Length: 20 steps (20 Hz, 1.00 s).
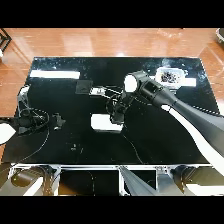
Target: Fold the box and place the chain.
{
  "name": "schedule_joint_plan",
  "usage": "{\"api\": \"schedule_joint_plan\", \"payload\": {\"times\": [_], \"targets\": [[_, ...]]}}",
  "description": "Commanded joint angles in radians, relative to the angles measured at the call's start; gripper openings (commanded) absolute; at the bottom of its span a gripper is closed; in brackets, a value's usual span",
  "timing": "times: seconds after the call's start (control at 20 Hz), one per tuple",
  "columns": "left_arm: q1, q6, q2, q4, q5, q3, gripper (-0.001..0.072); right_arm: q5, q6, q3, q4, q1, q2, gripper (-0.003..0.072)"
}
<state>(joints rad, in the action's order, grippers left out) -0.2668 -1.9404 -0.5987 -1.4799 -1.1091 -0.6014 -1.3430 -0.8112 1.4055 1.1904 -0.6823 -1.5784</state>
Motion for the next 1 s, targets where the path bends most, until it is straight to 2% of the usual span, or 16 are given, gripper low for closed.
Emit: {"api": "schedule_joint_plan", "payload": {"times": [0.0,0.05,0.1,0.15,0.95], "targets": [[0.001,0.0,0.0,0.0,0.002,0.0,0.0641,0.0,0.0,0.0,0.0,-0.001,-0.003,0.0464],[0.001,0.0,0.0,0.0,0.002,0.0,0.0641,0.001,0.0,0.0,0.0,-0.001,-0.003,0.0438],[0.001,0.0,0.0,0.0,0.002,0.0,0.0641,0.0,0.0,0.0,0.0,-0.001,-0.003,0.026],[0.001,0.0,0.0,0.0,0.002,0.0,0.0641,0.0,0.0,0.0,0.0,-0.001,-0.003,0.0234],[0.001,0.0,0.0,0.0,0.002,0.0,0.0641,0.008,-0.001,-0.012,0.002,-0.003,-0.018,0.0233]]}}
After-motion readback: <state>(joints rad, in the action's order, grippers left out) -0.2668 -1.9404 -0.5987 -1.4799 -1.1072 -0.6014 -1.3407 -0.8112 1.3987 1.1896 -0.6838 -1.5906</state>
